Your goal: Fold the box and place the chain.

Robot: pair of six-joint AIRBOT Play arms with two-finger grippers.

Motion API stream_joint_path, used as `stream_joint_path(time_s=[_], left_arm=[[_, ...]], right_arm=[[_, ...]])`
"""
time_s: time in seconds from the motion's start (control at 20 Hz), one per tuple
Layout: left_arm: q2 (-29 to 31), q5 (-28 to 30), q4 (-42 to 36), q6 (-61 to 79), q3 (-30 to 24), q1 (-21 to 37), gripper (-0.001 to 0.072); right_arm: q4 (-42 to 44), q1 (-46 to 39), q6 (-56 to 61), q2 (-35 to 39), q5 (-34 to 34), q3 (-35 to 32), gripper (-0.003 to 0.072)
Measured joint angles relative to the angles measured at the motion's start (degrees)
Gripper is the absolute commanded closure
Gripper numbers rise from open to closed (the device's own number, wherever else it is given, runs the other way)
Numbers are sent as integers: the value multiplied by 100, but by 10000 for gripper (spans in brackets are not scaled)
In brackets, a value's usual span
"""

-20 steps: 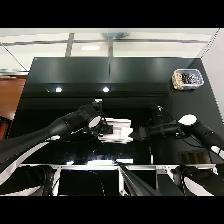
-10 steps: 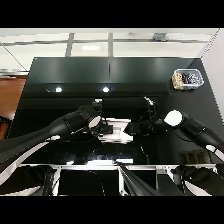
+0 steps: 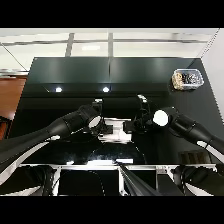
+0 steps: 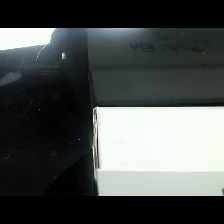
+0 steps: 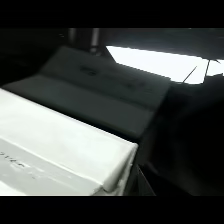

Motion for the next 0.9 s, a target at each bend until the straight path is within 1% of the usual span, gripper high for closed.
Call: stream_joint_path(time_s=[0.1,0.15,0.35,0.4,0.45,0.6,0.65,0.7,0.9], left_arm=[[0,0,2,0,0,0,684],[0,2,2,-2,0,0,684],[0,0,2,-2,0,0,684],[0,0,2,-2,0,0,684],[0,0,2,-2,0,0,684],[0,0,2,-13,0,0,684],[0,0,2,-11,0,0,684],[0,0,2,-11,0,0,684],[0,2,4,-11,0,0,684]], right_arm=[[-415,157,319,-48,142,138,209],[-597,238,470,-63,199,195,257],[-1143,575,1058,-234,468,433,259],[-1257,660,1217,-308,544,503,325],[-1370,737,1373,-387,623,575,371],[-1659,914,1810,-651,920,822,372],[-1718,942,1939,-719,988,887,384],[-1779,964,2076,-778,1067,940,424],[-1878,1005,2492,-940,1200,1036,424]])
